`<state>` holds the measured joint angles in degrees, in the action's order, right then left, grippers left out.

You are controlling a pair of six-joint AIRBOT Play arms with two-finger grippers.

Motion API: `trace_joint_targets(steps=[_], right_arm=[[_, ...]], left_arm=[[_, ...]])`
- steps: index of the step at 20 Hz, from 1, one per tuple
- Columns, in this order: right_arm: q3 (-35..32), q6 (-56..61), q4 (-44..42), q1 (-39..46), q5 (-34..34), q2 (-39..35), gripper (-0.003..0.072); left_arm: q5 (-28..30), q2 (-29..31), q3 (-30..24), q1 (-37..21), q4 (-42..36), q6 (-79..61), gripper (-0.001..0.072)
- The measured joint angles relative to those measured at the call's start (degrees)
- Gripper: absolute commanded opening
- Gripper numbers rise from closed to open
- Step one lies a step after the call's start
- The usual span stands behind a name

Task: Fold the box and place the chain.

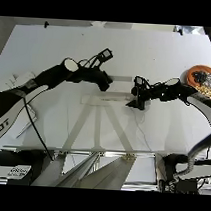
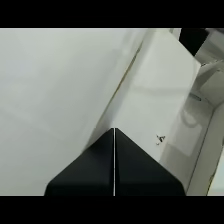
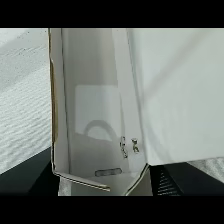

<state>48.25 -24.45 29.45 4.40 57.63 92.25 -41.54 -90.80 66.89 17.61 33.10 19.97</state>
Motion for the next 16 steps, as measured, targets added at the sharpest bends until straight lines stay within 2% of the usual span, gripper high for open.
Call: trace_joint_targets(steps=[2,5,6,7,8,9,10,13,16], right_arm=[[0.02,-0.02,0.02,0.0,0.07,0.0,0.0398],[0.02,-0.02,0.07,0.0,0.11,0.0,0.0398],[0.02,-0.02,0.09,0.0,0.13,0.0,0.0398],[0.02,-0.02,0.09,0.0,0.15,0.0,0.0398],[0.02,-0.02,0.09,0.0,0.15,0.0,0.0398],[0.02,-0.02,0.11,0.0,0.15,0.0,0.0398],[0.02,-0.02,0.11,0.0,0.17,0.0,0.0398],[0.02,-0.02,0.11,0.0,0.2,0.0,0.0398],[0.02,-0.02,0.11,0.0,0.22,0.0,0.0398]], left_arm=[[-2.91,3.63,0.0,-1.79,0.09,-3.74,0.0019],[-10.36,8.13,0.0,-5.16,2.95,-9.79,0.0035],[-12.7,8.98,-0.24,-6.21,4.72,-11.21,0.0164],[-14.8,9.6,-0.96,-7.26,7.1,-12.28,0.0367],[-15.98,10.05,-2.19,-8.17,9.05,-13.33,0.0529],[-16.35,10.4,-3.78,-8.9,10.38,-14.51,0.0637],[-16.11,10.58,-5.97,-9.46,11.72,-16.09,0.0664],[-12.26,10.86,-12.57,-10.21,13.11,-23.43,0.0664],[-9.9,10.14,-17.22,-10.29,10.75,-33.46,0.0664]])
